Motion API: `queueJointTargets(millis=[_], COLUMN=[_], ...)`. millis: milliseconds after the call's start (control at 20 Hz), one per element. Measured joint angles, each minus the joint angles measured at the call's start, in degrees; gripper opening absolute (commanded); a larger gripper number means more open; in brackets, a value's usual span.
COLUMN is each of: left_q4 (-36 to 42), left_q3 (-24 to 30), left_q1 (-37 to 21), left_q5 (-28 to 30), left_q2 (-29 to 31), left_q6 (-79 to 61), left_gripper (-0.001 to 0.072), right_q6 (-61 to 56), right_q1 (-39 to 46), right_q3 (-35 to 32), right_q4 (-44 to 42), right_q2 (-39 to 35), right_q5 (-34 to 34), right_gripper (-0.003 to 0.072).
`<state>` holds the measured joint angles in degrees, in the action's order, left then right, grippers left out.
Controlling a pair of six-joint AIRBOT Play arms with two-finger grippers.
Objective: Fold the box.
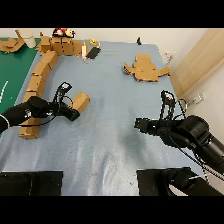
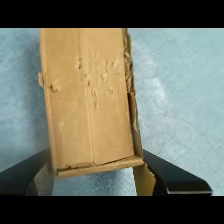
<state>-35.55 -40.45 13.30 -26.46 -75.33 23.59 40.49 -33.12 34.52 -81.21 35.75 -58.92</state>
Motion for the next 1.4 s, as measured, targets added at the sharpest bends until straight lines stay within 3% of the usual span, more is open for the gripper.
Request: queueJointTargets(millis=[500,600,1050,1100,1150,1200,1300,1350,1400], left_q4=[-0.66,-0.63,-0.52,-0.42,-0.39,-0.37,-0.28,-0.26,-0.26], left_q3=[-2.27,-2.51,-3.5,-3.78,-4.17,-4.66,-5.86,-6.64,-7.5], left_q1=[2.58,4.09,6.47,6.45,6.45,6.14,4.98,4.2,3.37], left_q5=[1.29,3.23,8.15,8.81,9.22,9.53,10.25,10.38,10.45], left_q2=[-1.99,-2.56,-3.23,-3.23,-3.23,-3.23,-3.28,-3.5,-3.91], left_q6=[-0.2,-0.2,0.07,0.5,0.98,1.51,2.36,2.62,2.86], left_gripper=[0.072,0.054,0.0542,0.0522,0.0384,0.0368,0.0371,0.0435,0.044], right_q6=[-0.02,-0.02,-0.04,-0.04,-0.04,-0.04,-0.09,-0.11,-0.15], right_q1=[0.0,0.0,0.0,0.0,0.0,0.0,0.0,0.02,0.02], right_q3=[0.0,0.0,0.0,0.0,0.0,0.0,0.0,0.0,0.0], right_q4=[0.0,0.0,0.0,0.02,0.02,0.02,0.02,0.02,0.0], right_q2=[0.0,0.0,0.0,0.0,0.0,0.0,0.0,0.0,0.0], right_q5=[0.09,0.11,-0.02,-0.02,-0.02,-0.04,-0.04,-0.04,-0.04], right_gripper=[0.0161,0.0162,0.0161,0.0162,0.0162,0.0162,0.0162,0.0162,0.0162])
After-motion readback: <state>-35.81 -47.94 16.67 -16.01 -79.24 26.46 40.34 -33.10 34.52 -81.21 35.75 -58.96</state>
